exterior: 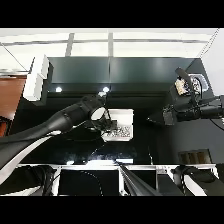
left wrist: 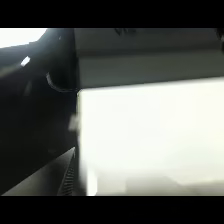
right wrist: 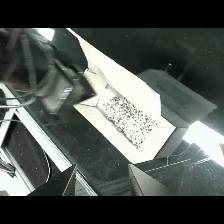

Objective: Fold the box and place the chain.

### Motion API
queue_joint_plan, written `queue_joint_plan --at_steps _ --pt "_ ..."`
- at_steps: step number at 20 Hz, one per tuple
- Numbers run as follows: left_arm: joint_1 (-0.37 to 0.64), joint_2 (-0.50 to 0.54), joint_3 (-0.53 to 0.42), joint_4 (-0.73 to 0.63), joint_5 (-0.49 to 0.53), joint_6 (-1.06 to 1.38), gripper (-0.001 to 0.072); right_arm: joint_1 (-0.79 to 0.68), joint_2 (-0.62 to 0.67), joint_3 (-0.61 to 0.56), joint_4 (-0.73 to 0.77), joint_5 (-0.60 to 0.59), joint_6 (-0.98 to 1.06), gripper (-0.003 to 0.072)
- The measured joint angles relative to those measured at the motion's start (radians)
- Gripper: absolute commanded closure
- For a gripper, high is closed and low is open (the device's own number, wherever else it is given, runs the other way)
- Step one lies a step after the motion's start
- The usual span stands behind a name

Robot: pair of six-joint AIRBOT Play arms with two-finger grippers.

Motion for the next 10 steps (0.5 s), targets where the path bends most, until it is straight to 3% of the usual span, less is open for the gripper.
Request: queue_joint_plan --at_steps 5,7,10 --pt "0.029 0.197 -0.014 0.060 -0.079 0.193 0.0335 0.000 0.000 0.000 -0.002 -0.024 0.000 0.0311" --pt "0.097 0.272 -0.065 0.075 -0.109 0.290 0.0335 -0.001 0.000 0.000 -0.019 -0.040 0.002 0.0311" --pt "0.286 0.365 -0.201 0.071 -0.122 0.416 0.0335 -0.017 0.000 0.000 -0.085 -0.055 0.041 0.0310"
